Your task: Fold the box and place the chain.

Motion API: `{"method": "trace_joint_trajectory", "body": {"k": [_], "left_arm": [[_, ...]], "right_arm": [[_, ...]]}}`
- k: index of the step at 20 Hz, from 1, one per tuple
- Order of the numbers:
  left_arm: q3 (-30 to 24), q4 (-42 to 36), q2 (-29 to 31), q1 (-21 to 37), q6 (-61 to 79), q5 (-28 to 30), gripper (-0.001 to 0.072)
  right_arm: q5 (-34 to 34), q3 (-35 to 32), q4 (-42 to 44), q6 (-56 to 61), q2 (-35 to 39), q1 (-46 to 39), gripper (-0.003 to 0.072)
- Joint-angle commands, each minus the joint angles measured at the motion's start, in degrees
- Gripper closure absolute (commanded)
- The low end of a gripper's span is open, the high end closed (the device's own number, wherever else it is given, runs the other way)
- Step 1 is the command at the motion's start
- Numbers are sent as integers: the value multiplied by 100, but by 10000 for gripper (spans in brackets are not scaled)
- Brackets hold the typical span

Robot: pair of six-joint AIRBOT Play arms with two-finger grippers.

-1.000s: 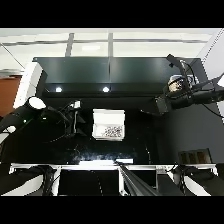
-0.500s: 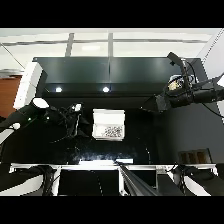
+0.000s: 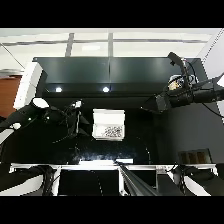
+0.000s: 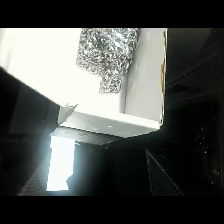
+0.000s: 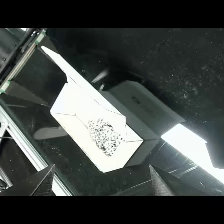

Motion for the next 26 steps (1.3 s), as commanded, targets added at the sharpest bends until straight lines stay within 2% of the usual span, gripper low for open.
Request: {"method": "trace_joint_trajectory", "body": {"k": [1,4,7,10,13,15,19,26], "left_arm": [[2,31,-2,2,192,9,26],[2,144,83,2,605,-42,26],[-9,514,601,13,411,-42,26],[-160,494,975,11,485,243,25],[-540,28,890,13,1255,780,22],[-669,-297,778,11,1274,960,18],[-669,-511,455,-7,1856,820,14],[-638,-577,450,-31,1801,997,-1]], "right_arm": [[0,0,-13,0,4,0,3],[9,0,-13,0,4,0,3],[4,0,-11,0,4,0,3],[4,0,-11,0,4,0,2],[13,0,-4,2,4,0,3],[9,0,-7,2,4,0,3],[-157,0,-7,2,4,0,3],[-212,0,-4,90,2,0,3]]}}
